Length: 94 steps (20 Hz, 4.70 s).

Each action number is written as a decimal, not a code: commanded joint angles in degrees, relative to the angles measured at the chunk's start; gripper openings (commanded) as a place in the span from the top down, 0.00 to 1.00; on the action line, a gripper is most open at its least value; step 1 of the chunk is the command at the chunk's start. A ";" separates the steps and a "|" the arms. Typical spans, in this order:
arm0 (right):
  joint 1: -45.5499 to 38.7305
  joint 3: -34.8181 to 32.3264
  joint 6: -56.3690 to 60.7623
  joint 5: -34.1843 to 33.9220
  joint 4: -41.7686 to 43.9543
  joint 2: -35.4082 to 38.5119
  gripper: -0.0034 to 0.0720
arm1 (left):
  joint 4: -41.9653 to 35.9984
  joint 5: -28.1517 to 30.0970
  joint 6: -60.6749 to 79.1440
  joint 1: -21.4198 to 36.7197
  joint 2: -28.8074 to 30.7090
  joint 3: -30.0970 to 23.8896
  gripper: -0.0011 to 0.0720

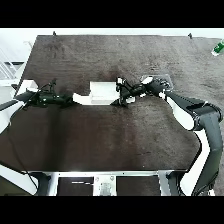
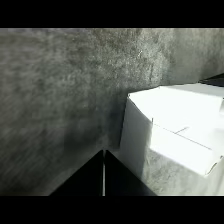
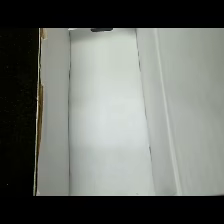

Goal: Fold the box and place the chain.

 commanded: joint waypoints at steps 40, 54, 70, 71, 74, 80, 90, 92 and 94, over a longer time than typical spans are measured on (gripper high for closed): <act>0.04 -0.02 0.00 0.00 0.00 -0.02 0.19 | 25.66 -5.86 -23.65 -14.88 1.14 19.71 0.57; 0.04 -0.02 0.00 0.00 0.02 -0.02 0.20 | 30.91 -4.20 -28.76 -17.86 1.14 21.64 0.55; 0.04 -0.02 0.00 0.00 0.02 -0.02 0.20 | 42.95 -1.60 -37.77 -21.49 0.35 23.19 0.55; 0.04 -0.02 0.00 0.00 0.02 -0.02 0.20 | 43.54 -1.60 -37.97 -21.59 0.24 23.19 0.55; 0.04 -0.02 0.00 0.00 0.02 -0.02 0.19 | 44.63 -1.75 -39.01 -22.64 -0.72 23.43 0.55; 0.04 -0.02 0.00 0.00 0.02 -0.02 0.20 | 51.21 -9.57 -41.48 -24.52 -5.46 32.96 0.55; 0.04 -0.02 0.00 0.00 0.00 -0.02 0.20 | 52.76 -14.14 -45.31 -25.31 -9.33 37.79 0.55; 0.04 -0.02 0.00 0.00 0.00 -0.02 0.20 | 54.16 -17.25 -45.79 -26.05 -11.43 40.89 0.55; 0.04 -0.02 0.00 0.00 0.02 -0.02 0.20 | 55.98 -19.93 -46.64 -26.93 -13.68 44.28 0.55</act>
